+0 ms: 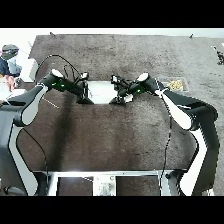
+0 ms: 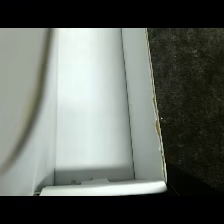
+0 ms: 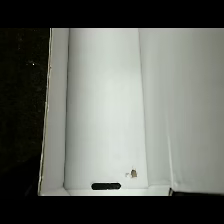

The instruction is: Fold the box and place the chain.

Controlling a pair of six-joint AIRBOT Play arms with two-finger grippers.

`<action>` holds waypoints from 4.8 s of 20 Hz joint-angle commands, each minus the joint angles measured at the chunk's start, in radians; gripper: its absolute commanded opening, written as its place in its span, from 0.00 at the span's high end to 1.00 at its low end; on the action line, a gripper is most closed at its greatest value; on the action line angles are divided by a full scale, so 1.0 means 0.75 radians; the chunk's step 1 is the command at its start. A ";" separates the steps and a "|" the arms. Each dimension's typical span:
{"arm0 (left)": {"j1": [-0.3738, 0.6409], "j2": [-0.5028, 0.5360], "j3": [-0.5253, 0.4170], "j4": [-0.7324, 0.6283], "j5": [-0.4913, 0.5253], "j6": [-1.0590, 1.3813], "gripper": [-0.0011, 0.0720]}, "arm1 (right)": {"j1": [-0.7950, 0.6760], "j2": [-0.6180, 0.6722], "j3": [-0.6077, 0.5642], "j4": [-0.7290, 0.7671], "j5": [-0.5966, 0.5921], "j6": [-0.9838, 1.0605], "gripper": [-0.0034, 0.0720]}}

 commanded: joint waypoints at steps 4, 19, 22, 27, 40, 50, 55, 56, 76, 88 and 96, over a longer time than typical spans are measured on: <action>-0.001 -0.001 0.000 0.006 -0.027 -0.002 0.52 | 0.001 -0.001 -0.001 0.001 -0.002 0.000 0.33; -0.001 0.001 0.001 -0.008 0.012 -0.003 0.51 | 0.001 -0.001 -0.001 0.001 -0.002 0.000 0.33; -0.001 0.001 0.001 -0.009 0.012 -0.003 0.51 | 0.001 -0.001 -0.001 0.001 -0.002 0.000 0.33; -0.001 0.001 0.001 -0.009 0.012 -0.003 0.51 | 0.001 -0.001 -0.001 0.001 -0.002 0.000 0.33; -0.001 0.001 0.001 -0.009 0.012 -0.003 0.51 | 0.001 0.000 0.000 -0.051 -0.053 -0.010 0.00; -0.001 0.001 0.003 -0.013 0.028 0.009 0.51 | 0.000 0.072 -0.001 -0.130 -0.036 -0.009 0.00; -0.001 0.005 0.003 -0.002 0.056 0.043 0.51 | 0.000 0.110 -0.001 -0.174 -0.005 0.002 0.00; -0.001 0.005 0.003 0.005 0.063 0.043 0.51 | -0.001 0.110 -0.001 -0.174 0.015 0.004 0.00; 0.001 0.005 0.003 0.079 0.146 0.042 0.51 | -0.100 0.168 0.000 -0.044 0.129 0.061 0.01; 0.001 0.005 0.003 0.079 0.146 0.042 0.51 | -0.087 0.214 -0.003 0.222 0.165 0.098 0.76; 0.001 0.005 0.003 0.079 0.145 0.042 0.51 | -0.029 0.152 -0.003 0.305 -0.105 0.084 0.94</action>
